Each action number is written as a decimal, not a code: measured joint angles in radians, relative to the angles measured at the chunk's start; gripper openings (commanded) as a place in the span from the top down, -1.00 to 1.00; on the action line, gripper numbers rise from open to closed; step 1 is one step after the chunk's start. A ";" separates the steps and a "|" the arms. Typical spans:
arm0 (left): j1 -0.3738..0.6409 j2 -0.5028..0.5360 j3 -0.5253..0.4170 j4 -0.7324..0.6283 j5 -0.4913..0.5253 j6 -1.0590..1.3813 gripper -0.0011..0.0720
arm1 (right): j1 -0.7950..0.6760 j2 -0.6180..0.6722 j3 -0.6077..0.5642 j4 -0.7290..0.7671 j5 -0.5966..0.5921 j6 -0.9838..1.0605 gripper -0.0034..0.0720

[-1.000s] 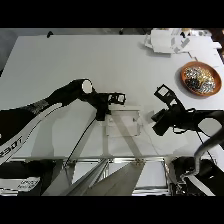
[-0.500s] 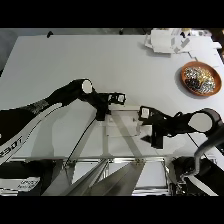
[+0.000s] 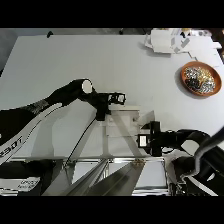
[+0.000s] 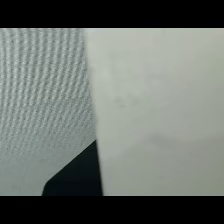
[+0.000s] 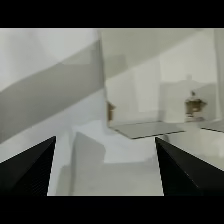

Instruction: Fold the box and place the chain.

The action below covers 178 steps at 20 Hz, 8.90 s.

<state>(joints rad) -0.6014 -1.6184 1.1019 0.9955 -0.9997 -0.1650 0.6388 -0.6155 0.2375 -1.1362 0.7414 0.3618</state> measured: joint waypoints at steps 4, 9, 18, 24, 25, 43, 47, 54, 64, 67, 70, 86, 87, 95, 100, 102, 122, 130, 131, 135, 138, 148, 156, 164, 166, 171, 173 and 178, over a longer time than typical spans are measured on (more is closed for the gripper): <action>0.000 0.000 0.000 0.000 0.000 0.000 0.94 | 0.076 0.011 -0.051 -0.029 -0.114 -0.018 -0.95; 0.000 0.000 0.000 0.000 0.000 0.000 0.94 | 0.102 -0.040 -0.069 -0.043 -0.261 -0.005 -0.94; 0.000 0.000 0.000 0.000 0.000 0.000 0.94 | 0.056 -0.083 -0.024 -0.048 -0.327 -0.003 -0.94; 0.000 0.000 0.000 0.000 0.000 0.000 0.94 | 0.009 -0.084 0.020 -0.046 -0.262 -0.004 -0.94; 0.000 0.000 0.000 0.000 0.000 0.000 0.94 | 0.015 -0.082 0.021 -0.047 -0.250 -0.003 -0.93; 0.000 0.000 0.000 0.000 0.004 0.000 0.94 | 0.076 -0.173 -0.048 -0.096 -0.481 0.000 -0.94; 0.000 0.000 0.000 0.000 0.003 0.000 0.94 | 0.023 -0.176 -0.002 -0.095 -0.453 0.000 -0.94; 0.000 0.000 0.000 0.000 0.001 0.000 0.94 | -0.066 -0.179 0.027 -0.023 -0.390 -0.030 -0.94; 0.000 0.000 0.000 0.000 0.001 0.000 0.94 | -0.209 -0.260 0.091 0.316 -0.306 -0.389 -0.94; 0.000 0.000 0.000 0.000 0.001 0.000 0.94 | -0.228 -0.282 0.106 0.361 -0.291 -0.446 -0.94; 0.000 0.000 0.000 0.000 0.001 -0.001 0.94 | -0.259 -0.291 0.112 0.415 -0.280 -0.512 -0.94; 0.000 0.000 0.000 0.000 0.000 0.000 0.94 | -0.394 -0.408 0.148 0.637 -0.107 -0.779 -0.93; 0.000 0.000 0.000 0.000 0.000 0.000 0.94 | -0.402 -0.424 0.161 0.637 -0.095 -0.791 -0.93; 0.000 0.000 0.000 0.000 0.001 0.000 0.94 | -0.445 -0.568 0.262 0.642 0.012 -0.839 -0.93; 0.000 0.000 0.000 0.000 -0.001 0.000 0.94 | -0.456 -0.625 0.278 0.640 0.083 -0.858 -0.91; 0.000 0.000 0.000 0.000 -0.002 0.000 0.94 | -0.451 -0.647 0.280 0.640 0.101 -0.864 -0.88; 0.000 0.000 0.000 0.000 0.000 0.000 0.94 | -0.446 -0.759 0.283 0.647 0.121 -0.897 -0.15; 0.000 0.000 0.000 0.000 0.000 0.000 0.94 | -0.446 -0.761 0.283 0.644 0.113 -0.898 -0.15; 0.000 0.000 0.000 0.000 0.000 0.000 0.94 | -0.446 -0.761 0.283 0.643 0.113 -0.898 -0.15; 0.000 0.000 0.000 0.000 0.000 0.000 0.94 | -0.446 -0.761 0.283 0.640 0.111 -0.897 -0.16; 0.000 0.000 0.000 0.000 0.000 0.000 0.94 | -0.446 -0.761 0.283 0.639 0.110 -0.896 -0.16; 0.000 0.000 0.000 0.000 0.000 0.000 0.94 | -0.446 -0.761 0.283 0.639 0.109 -0.894 -0.16; 0.000 0.000 0.000 -0.002 0.000 0.004 0.12 | -0.446 -0.761 0.282 0.639 0.109 -0.893 -0.16; 0.021 0.047 0.000 0.067 -0.062 -0.023 -0.27 | -0.446 -0.761 0.282 0.639 0.109 -0.894 -0.16; 0.034 0.087 0.000 0.092 -0.102 -0.062 0.49 | -0.446 -0.761 0.282 0.639 0.109 -0.894 -0.16; 0.032 0.217 0.000 0.196 -0.286 -0.184 0.97 | -0.446 -0.761 0.282 0.639 0.109 -0.894 -0.16; 0.005 0.253 0.000 0.170 -0.327 -0.232 0.97 | -0.446 -0.761 0.282 0.639 0.108 -0.894 -0.16; -0.085 0.242 0.000 -0.019 -0.206 -0.222 0.97 | -0.446 -0.761 0.282 0.639 0.108 -0.894 -0.16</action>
<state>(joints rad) -0.6868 -1.3766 1.1023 0.9764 -1.2060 -0.3866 0.1932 -1.3769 0.5198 -0.4976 0.8497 -0.5320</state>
